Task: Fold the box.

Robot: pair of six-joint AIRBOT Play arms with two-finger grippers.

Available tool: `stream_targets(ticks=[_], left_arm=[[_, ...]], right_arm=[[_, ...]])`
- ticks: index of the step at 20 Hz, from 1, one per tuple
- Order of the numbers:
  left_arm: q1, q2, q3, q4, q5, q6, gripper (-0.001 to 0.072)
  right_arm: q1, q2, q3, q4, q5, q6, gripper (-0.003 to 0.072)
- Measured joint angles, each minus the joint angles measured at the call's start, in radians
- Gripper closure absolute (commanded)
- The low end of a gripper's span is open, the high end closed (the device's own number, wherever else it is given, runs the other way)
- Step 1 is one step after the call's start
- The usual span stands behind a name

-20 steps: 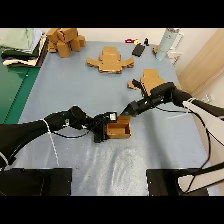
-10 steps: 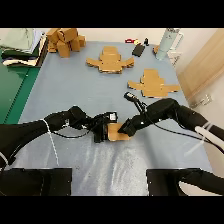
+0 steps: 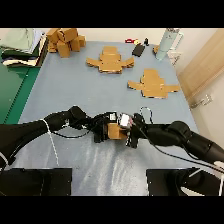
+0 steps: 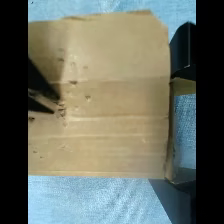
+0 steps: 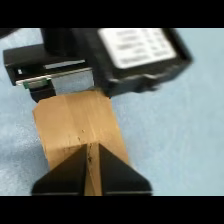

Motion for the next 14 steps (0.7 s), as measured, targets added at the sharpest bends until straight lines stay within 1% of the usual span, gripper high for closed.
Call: stream_targets(ticks=[2,3,4,8,9,10,14], left_arm=[[0.0,0.0,0.0,0.0,0.0,0.0,0.0223],[0.0,0.0,0.0,0.0,0.0,0.0,0.0223],[0.0,0.0,0.0,0.0,0.0,0.0,0.0223],[0.0,0.0,0.0,0.0,0.0,0.0,0.0224],[0.0,0.0,0.0,0.0,0.0,0.0,0.0223],[0.0,0.0,0.0,0.0,0.0,0.0,0.0223],[0.0,0.0,0.0,0.0,0.0,0.0,0.0223]], right_arm=[[0.041,0.011,-0.026,-0.051,0.039,-0.01,0.0365],[0.055,0.012,-0.033,-0.066,0.051,-0.017,0.0295],[0.066,0.01,-0.039,-0.079,0.064,-0.029,0.0271],[0.086,-0.011,-0.05,-0.106,0.092,-0.08,0.0271],[0.088,-0.018,-0.051,-0.11,0.1,-0.094,0.0257],[0.09,-0.026,-0.051,-0.112,0.114,-0.102,0.0223],[0.092,-0.061,-0.053,-0.138,0.156,-0.124,0.0223]])
